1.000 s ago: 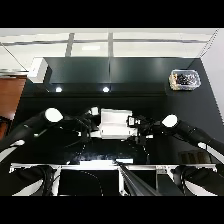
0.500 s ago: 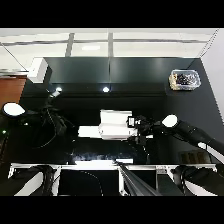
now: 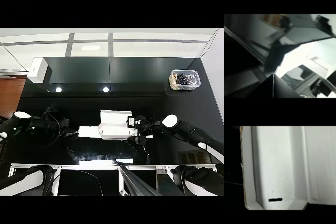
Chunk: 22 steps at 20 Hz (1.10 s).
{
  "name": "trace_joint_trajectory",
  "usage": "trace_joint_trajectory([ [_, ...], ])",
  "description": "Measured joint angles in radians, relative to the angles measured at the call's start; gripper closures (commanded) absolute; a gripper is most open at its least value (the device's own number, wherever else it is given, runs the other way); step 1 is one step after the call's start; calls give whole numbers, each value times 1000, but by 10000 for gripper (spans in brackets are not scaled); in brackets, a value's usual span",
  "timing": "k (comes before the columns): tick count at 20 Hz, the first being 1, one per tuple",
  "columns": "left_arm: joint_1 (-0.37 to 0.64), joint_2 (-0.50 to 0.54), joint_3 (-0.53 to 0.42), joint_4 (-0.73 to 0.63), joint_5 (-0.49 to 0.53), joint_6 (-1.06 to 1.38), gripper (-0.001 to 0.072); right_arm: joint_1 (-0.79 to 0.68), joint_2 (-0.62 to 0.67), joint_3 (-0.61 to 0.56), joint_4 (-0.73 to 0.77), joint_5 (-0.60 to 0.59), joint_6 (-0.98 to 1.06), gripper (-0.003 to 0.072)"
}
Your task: Fold the box and place the chain.
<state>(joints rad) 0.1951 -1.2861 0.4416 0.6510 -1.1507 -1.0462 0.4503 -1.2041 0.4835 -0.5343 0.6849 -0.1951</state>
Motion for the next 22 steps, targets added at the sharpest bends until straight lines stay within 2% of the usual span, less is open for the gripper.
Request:
trace_joint_trajectory([
  [4,-37,-44,-4,-61,-9,42,684,0,-1,0,4,-4,2,220],
  [6,-43,-53,-2,-61,18,56,684,0,-1,0,3,0,2,220],
  [15,-56,-58,31,-21,5,105,684,0,-1,0,1,-1,2,220],
  [21,-166,-59,36,-109,-2,200,678,0,-1,0,1,-1,2,220],
  [22,-185,-59,39,-122,-2,209,634,0,-1,0,1,-1,2,220],
])
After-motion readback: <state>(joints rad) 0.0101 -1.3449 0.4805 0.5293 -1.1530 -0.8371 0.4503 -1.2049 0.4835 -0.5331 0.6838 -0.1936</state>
